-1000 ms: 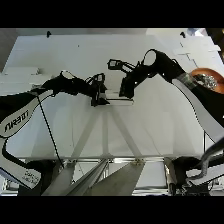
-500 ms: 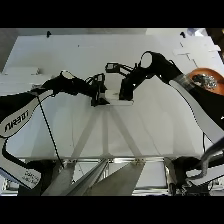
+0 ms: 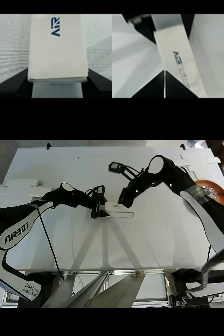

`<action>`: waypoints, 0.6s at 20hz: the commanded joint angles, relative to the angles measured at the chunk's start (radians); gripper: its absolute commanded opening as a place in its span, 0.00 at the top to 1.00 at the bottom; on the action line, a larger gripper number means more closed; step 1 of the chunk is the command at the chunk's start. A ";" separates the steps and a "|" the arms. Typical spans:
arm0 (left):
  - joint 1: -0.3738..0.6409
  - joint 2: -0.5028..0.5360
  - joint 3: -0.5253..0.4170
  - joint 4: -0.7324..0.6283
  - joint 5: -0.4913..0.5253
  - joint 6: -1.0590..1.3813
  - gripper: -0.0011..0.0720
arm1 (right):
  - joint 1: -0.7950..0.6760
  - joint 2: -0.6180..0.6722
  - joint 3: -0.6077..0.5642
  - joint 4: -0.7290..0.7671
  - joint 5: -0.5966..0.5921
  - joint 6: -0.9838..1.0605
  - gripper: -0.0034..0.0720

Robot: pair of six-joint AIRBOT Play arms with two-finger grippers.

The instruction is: Fold the box and place the chain.

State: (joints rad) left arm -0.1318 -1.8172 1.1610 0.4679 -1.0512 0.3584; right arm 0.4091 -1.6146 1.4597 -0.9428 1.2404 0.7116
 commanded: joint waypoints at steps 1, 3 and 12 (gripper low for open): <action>0.000 0.000 0.000 0.000 0.000 0.000 0.69 | -0.024 -0.029 0.000 0.216 -0.027 0.157 0.94; 0.000 0.000 0.000 0.000 0.000 0.000 0.69 | -0.024 -0.070 0.000 0.240 -0.063 0.250 0.94; 0.000 0.000 0.000 0.000 0.000 0.000 0.69 | -0.022 -0.189 -0.006 0.240 -0.054 0.388 0.94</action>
